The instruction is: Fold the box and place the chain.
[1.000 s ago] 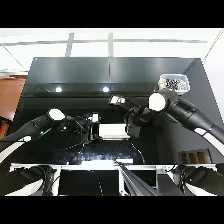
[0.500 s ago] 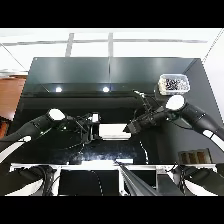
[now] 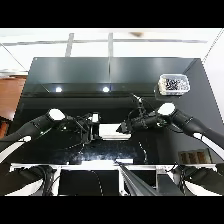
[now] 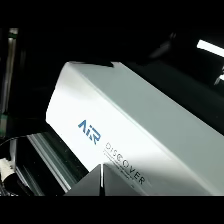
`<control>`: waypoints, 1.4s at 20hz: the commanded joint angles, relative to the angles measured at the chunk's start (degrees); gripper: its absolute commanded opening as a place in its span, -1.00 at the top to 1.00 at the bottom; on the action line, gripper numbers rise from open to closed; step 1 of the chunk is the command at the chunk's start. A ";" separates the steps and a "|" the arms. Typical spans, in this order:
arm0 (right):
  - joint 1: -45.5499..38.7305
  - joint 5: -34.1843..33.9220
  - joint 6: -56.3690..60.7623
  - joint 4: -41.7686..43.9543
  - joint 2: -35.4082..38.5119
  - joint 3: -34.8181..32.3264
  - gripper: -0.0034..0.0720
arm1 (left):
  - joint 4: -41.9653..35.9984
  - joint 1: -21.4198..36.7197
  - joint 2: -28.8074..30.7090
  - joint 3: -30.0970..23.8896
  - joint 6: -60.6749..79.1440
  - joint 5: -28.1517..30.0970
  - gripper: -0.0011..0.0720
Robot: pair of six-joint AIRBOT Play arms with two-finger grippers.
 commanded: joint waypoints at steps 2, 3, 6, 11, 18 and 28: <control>0.31 -2.23 3.21 -2.82 -1.49 -0.11 0.83 | 0.00 -0.04 -0.02 0.02 -0.04 0.00 -0.12; 0.33 -2.25 3.23 -3.45 -1.49 -0.11 0.83 | 0.00 -0.04 -0.02 0.02 -0.04 0.00 -0.12; 0.31 -2.25 3.67 -4.50 -1.49 -0.11 0.83 | 0.00 -0.04 -0.02 0.02 -0.04 0.00 -0.12; -0.02 -0.72 3.48 -4.39 -1.11 0.17 0.83 | 0.00 -0.04 -0.02 0.02 -0.04 0.00 -0.12; -11.45 9.84 2.08 -3.23 10.78 7.80 0.83 | 0.72 0.48 0.68 0.26 -0.13 -2.84 -0.12; -28.02 16.48 3.23 -3.87 21.66 9.07 0.83 | 19.32 0.44 14.86 0.68 -21.49 -3.65 -1.00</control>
